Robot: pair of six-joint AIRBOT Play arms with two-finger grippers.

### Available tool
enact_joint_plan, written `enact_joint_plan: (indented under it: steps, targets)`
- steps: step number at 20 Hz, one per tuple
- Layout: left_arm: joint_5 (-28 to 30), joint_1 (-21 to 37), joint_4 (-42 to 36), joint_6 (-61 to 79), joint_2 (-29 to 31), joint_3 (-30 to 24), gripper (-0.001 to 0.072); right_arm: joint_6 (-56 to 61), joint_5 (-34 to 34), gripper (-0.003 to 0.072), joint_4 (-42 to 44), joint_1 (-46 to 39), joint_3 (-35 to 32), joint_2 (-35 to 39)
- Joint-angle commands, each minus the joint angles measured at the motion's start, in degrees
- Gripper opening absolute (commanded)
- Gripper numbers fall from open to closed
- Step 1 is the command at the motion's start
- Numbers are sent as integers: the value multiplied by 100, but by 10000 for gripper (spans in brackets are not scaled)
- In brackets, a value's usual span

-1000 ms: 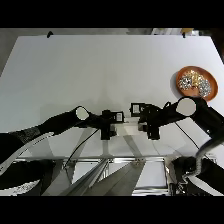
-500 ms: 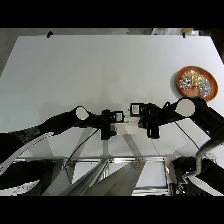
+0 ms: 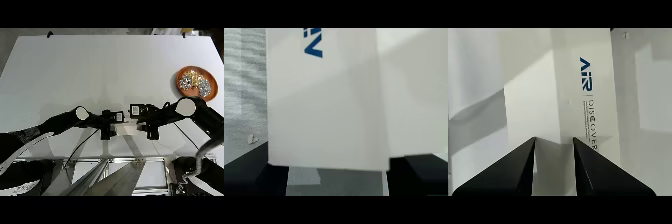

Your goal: Fold the box and place the chain.

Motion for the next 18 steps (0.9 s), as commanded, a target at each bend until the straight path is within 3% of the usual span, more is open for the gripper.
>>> enact_joint_plan:
  steps: [1,6,10,11,18]
  targets:
    - [11,0,0,-4,0,0,212,-343,0,276,7,240,-2,4]
    - [11,0,0,-4,0,0,212,-356,-568,256,-549,564,-2,4]
    - [13,0,0,-4,0,0,212,-358,-575,214,-719,564,-2,4]
    - [11,0,0,-7,0,0,212,-358,-588,173,-717,564,-2,4]
    - [13,0,0,-7,0,0,212,-358,-719,147,-713,564,-2,11]
